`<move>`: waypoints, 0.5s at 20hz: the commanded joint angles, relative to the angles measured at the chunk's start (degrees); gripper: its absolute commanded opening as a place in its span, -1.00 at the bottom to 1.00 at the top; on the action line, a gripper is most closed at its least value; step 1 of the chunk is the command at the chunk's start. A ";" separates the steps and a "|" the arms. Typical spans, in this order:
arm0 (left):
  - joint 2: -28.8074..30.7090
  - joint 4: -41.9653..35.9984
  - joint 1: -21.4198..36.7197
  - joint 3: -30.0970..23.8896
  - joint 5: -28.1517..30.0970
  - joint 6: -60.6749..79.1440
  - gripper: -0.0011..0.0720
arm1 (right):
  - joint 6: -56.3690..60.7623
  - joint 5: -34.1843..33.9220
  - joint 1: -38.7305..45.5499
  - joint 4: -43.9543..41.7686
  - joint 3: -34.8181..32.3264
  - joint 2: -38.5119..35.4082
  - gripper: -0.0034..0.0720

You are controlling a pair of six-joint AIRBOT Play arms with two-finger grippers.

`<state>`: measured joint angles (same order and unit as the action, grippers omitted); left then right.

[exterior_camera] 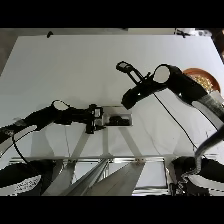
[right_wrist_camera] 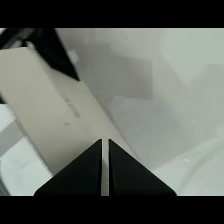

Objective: Fold the box and place the chain.

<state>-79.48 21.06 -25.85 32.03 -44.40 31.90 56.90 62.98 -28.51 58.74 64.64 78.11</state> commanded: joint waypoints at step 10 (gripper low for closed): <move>0.04 0.00 0.04 0.02 0.00 0.00 -0.28 | -5.40 7.30 -8.76 6.95 0.22 -2.58 -0.17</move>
<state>-79.48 21.04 -25.85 32.03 -44.40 31.90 53.56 69.93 -35.90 62.13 64.84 75.59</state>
